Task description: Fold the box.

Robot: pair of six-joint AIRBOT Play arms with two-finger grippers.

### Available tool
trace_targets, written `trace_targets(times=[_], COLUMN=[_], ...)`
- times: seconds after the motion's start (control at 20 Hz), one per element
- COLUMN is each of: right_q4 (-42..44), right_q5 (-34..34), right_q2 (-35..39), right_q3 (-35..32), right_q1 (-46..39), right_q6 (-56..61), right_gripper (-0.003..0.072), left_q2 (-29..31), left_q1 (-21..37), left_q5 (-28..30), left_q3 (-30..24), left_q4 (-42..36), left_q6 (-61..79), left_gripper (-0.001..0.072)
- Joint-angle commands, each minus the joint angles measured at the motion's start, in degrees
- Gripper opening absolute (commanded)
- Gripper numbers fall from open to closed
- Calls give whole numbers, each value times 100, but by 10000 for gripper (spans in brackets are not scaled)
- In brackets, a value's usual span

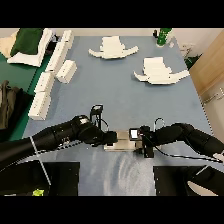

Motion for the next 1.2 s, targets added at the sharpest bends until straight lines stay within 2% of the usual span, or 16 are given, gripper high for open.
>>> trace_targets(times=[0.0, 0.6, 0.65, 0.7, 0.75, 0.8, 1.15], right_q4=[0, 0, 0, 0, 0, 0, 0], right_q5=[2, 2, 2, 2, 2, 2, 2], right_q2=[-4, -4, -4, -4, -4, -4, -4], right_q3=[-2, -2, -2, -2, -2, -2, -2], right_q1=[4, 4, 4, 4, 4, 4, 4], right_q6=[0, 2, 0, 2, 2, 2, 0], right_gripper=[457, 457, 457, 457, 457, 456, 457], left_q2=[-413, -1217, -1248, -1281, -1305, -1307, -1307], left_q1=[-76, -522, -533, -549, -557, -579, -601], left_q5=[-393, -1043, -1062, -1062, -1064, -1016, -968], left_q3=[313, 920, 953, 990, 1019, 1032, 1032], left_q4=[251, 994, 1058, 1058, 1062, 1073, 1064], left_q6=[-114, -743, -782, -815, -879, -846, -868], left_gripper=[405, 402, 315, 313, 216, 16, 15])
